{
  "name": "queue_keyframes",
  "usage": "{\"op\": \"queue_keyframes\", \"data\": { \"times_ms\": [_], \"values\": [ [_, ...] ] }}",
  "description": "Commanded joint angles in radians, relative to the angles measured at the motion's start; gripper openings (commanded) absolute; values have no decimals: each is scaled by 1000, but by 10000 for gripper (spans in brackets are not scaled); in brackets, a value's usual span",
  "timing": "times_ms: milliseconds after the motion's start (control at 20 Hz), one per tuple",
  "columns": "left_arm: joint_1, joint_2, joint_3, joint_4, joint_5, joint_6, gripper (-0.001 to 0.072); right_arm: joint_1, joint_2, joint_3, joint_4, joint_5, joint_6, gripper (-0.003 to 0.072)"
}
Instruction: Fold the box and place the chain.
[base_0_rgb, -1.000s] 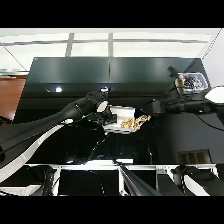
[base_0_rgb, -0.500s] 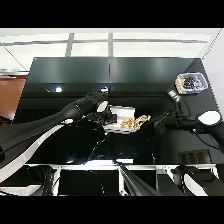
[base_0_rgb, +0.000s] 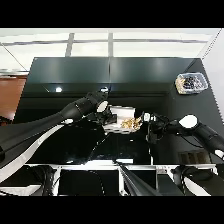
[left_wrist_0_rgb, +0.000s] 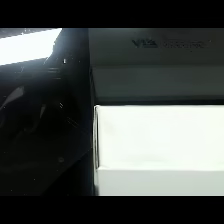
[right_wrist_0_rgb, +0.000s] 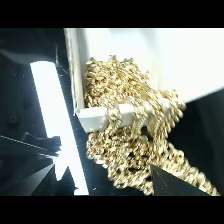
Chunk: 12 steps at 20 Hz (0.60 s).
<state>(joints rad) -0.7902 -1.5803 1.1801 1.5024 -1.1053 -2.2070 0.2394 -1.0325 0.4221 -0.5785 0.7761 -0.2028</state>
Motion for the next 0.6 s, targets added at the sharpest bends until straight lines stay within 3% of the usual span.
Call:
{"op": "queue_keyframes", "data": {
  "times_ms": [0, 550],
  "values": [
    [1, 0, 0, 0, 1, 0, 33, 14, -47, 23, 65, -47, -153, 699],
    [1, 0, 0, 0, 1, 0, 33, 24, -121, 48, 62, -117, -102, 699]
  ]
}}
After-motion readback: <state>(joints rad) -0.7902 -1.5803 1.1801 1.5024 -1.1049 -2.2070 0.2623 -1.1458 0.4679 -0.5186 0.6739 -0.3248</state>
